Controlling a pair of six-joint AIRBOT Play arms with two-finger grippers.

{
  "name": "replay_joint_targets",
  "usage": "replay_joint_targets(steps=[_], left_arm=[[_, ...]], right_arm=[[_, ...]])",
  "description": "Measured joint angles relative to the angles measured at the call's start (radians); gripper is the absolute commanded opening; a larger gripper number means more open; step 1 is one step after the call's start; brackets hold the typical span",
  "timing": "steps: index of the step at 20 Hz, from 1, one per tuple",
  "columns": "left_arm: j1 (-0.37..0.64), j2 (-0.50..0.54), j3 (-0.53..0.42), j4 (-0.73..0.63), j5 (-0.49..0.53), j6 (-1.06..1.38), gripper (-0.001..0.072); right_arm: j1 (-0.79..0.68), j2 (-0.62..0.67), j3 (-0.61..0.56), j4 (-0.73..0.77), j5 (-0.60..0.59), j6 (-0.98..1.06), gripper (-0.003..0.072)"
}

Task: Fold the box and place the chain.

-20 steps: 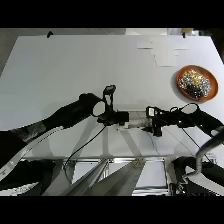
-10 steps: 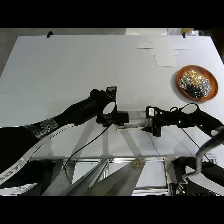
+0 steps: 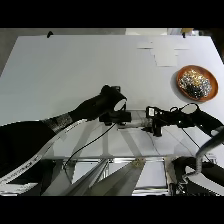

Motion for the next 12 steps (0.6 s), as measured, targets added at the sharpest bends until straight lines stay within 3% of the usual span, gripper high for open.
replay_joint_targets(steps=[4,5,11,12], left_arm=[[-0.019,-0.036,0.01,0.004,0.01,-0.03,0.0326],[-0.023,-0.042,0.011,0.004,0.012,-0.036,0.0271],[-0.035,-0.054,0.014,0.011,0.029,-0.068,0.0247],[-0.037,-0.055,0.014,0.011,0.035,-0.075,0.0195]], right_arm=[[0.0,0.0,0.0,0.0,0.0,0.0,0.0416],[0.0,0.0,0.0,0.0,0.0,0.0,0.0416],[0.0,0.0,0.0,0.0,0.0,0.0,0.0416],[0.0,0.0,0.0,0.0,0.0,0.0,0.0416]])
